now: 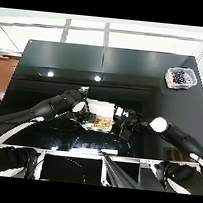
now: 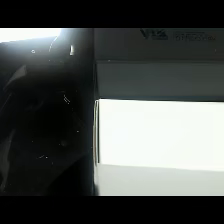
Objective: Fold the box and place the chain.
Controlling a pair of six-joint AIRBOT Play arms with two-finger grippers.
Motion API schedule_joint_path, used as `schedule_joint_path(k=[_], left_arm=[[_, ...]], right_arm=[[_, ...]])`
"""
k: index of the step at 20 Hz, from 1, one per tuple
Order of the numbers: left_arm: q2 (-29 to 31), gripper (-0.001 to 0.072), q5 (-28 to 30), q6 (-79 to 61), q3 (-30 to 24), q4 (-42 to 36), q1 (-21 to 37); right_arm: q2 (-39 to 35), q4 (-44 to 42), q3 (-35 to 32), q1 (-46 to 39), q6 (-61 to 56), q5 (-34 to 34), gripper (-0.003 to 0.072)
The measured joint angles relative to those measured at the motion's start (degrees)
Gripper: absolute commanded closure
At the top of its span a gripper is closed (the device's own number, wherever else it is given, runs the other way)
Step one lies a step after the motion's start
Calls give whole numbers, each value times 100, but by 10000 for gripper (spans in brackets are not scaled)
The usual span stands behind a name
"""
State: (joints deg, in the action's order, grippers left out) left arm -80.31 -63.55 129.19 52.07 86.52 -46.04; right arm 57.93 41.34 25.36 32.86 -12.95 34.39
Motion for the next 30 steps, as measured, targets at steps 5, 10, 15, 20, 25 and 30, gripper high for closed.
schedule_joint_path(k=[5,10,15,20,25,30], left_arm=[[0,677,0,2,0,0,0],[0,677,0,2,0,0,0],[0,677,0,2,0,0,0],[0,677,0,2,0,0,0],[0,678,11,-2,0,17,-2],[0,680,15,-28,0,22,13]], right_arm=[[-966,409,334,0,-949,424,638],[-1305,-107,625,0,-1325,570,586],[-1364,-522,699,-31,-1478,544,307],[-1375,264,706,-315,-2017,450,306],[-1375,540,706,-658,-2398,271,324],[-1375,538,706,-761,-2544,184,324]])
